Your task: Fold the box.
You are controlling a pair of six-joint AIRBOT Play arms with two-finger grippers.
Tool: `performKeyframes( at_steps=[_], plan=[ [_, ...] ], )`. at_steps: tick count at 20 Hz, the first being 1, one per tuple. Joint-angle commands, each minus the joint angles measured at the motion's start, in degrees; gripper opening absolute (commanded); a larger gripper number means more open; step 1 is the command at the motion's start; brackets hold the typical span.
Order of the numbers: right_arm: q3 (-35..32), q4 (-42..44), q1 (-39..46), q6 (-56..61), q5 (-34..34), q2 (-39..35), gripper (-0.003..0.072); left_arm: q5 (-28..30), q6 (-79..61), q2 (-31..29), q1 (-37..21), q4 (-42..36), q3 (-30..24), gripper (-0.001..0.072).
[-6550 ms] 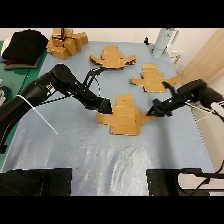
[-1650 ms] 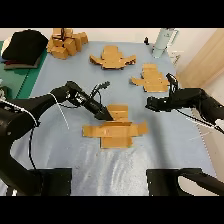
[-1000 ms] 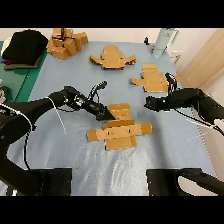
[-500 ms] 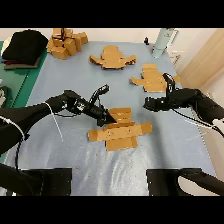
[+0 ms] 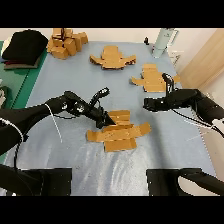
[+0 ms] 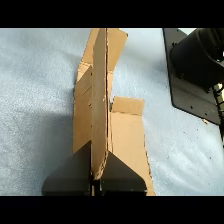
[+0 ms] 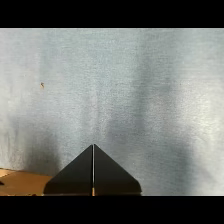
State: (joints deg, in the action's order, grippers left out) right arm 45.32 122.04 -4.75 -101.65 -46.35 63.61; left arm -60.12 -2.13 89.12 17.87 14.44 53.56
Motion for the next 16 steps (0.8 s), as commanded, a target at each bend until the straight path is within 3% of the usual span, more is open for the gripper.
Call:
performKeyframes(
  at_steps=[1, 6, 10, 16],
  plan=[
    [-0.04, -0.15, -0.07, -0.02, -1.79, -0.02, 0.0002, 0.15, -0.02, 0.13, -0.04, 0.90, -0.07, 0.0012],
    [-0.61, -3.37, -5.03, -4.13, -15.50, -0.31, 0.0001, 0.09, -0.02, 0.11, -0.09, 1.05, -0.07, 0.0013],
    [-5.18, -9.22, -7.08, -0.24, -14.71, 0.02, 0.0001, 0.11, 0.00, 0.11, -0.09, 1.05, -0.04, 0.0013],
    [-9.49, -10.43, -7.08, -0.17, -8.39, 0.00, 0.0001, -0.07, 0.09, 0.11, -0.09, 1.03, -0.04, 0.0013]
  ],
)
